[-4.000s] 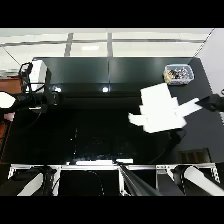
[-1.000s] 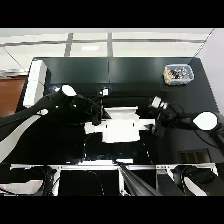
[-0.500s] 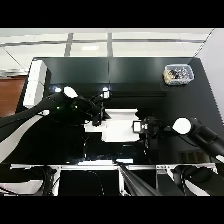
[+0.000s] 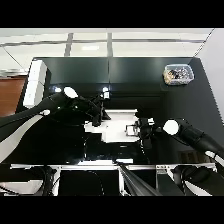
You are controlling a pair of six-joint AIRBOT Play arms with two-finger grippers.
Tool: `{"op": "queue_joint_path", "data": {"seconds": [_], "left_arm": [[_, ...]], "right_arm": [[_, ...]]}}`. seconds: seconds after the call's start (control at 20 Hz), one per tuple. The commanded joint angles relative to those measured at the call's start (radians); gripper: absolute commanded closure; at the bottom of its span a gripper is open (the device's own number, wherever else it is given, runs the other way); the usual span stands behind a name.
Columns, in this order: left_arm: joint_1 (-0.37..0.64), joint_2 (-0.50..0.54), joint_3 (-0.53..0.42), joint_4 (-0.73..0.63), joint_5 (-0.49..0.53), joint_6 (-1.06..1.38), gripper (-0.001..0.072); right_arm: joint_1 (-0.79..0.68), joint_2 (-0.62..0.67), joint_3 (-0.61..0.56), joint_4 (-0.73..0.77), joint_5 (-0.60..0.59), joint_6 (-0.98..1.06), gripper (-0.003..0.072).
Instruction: Fold the box and place the chain.
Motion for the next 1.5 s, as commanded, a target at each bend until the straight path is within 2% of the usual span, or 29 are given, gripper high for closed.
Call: {"op": "queue_joint_path", "data": {"seconds": [0.0,0.4,0.6,1.0,1.2,1.45], "left_arm": [[-0.001,-0.001,0.000,0.000,-0.013,-0.002,0.0680],[-0.001,-0.001,0.000,0.000,-0.012,-0.002,0.0680],[-0.001,-0.001,0.000,0.000,-0.011,-0.002,0.0680],[0.000,-0.001,0.000,0.000,-0.004,-0.001,0.0680],[-0.001,-0.001,0.000,0.000,0.005,-0.001,0.0680],[0.000,-0.001,0.000,0.000,0.008,-0.001,0.0680]], "right_arm": [[0.003,-0.013,0.002,0.029,-0.078,0.012,0.0017],[-0.111,0.021,0.083,0.047,-0.080,0.033,0.0017],[-0.159,0.021,0.087,0.074,-0.051,0.032,0.0018],[-0.198,0.018,0.087,0.256,0.023,-0.090,0.0018],[-0.198,-0.024,0.087,0.360,0.039,-0.175,0.0017],[-0.198,-0.079,0.078,0.399,0.075,-0.231,0.0018]]}}
